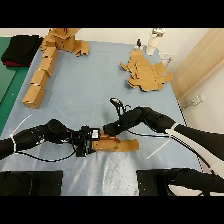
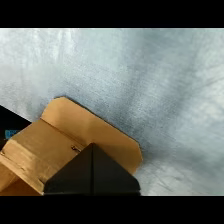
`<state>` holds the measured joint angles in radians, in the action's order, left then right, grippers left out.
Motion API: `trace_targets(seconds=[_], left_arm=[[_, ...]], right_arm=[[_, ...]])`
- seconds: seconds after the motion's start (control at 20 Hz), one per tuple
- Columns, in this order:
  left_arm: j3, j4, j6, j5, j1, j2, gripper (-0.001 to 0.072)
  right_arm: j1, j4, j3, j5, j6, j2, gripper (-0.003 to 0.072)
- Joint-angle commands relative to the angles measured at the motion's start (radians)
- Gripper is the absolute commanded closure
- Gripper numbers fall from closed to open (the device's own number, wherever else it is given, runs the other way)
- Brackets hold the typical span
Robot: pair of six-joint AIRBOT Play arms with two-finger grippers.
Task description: Fold the box.
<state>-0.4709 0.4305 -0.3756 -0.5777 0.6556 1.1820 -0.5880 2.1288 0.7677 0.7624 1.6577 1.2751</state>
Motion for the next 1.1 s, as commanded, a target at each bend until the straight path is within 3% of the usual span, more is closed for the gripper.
trace_targets(seconds=[0.0,0.15,0.35,0.5,0.65,0.7,0.75,0.8,1.05], left_arm=[[0.000,0.000,0.002,0.000,0.000,0.000,0.0237],[0.000,-0.001,0.002,0.000,0.000,0.000,0.0237],[0.000,0.000,0.002,0.000,0.000,0.000,0.0237],[0.000,0.000,0.002,0.000,0.000,0.000,0.0237],[0.000,-0.001,0.002,0.000,0.000,0.000,0.0237],[0.000,0.000,0.002,0.000,0.000,0.000,0.0237],[0.000,-0.001,0.002,0.000,0.000,0.000,0.0237],[0.000,-0.001,0.002,0.000,0.000,0.000,0.0237],[-0.001,-0.008,0.027,0.002,0.000,0.000,0.0237]], right_arm=[[0.019,-0.206,0.032,0.024,-0.022,-0.108,0.0684],[0.021,-0.334,0.045,0.135,-0.030,-0.291,0.0684],[0.020,-0.344,0.003,0.327,-0.030,-0.459,0.0683],[-0.002,-0.337,-0.086,0.387,0.001,-0.548,0.0683],[-0.039,-0.297,-0.176,0.398,0.168,-0.594,0.0681],[-0.051,-0.292,-0.200,0.396,0.219,-0.594,0.0597],[-0.064,-0.292,-0.220,0.388,0.278,-0.587,0.0394],[-0.071,-0.292,-0.233,0.371,0.348,-0.575,0.0280],[-0.071,-0.292,-0.238,0.209,0.589,-0.496,0.0269]])
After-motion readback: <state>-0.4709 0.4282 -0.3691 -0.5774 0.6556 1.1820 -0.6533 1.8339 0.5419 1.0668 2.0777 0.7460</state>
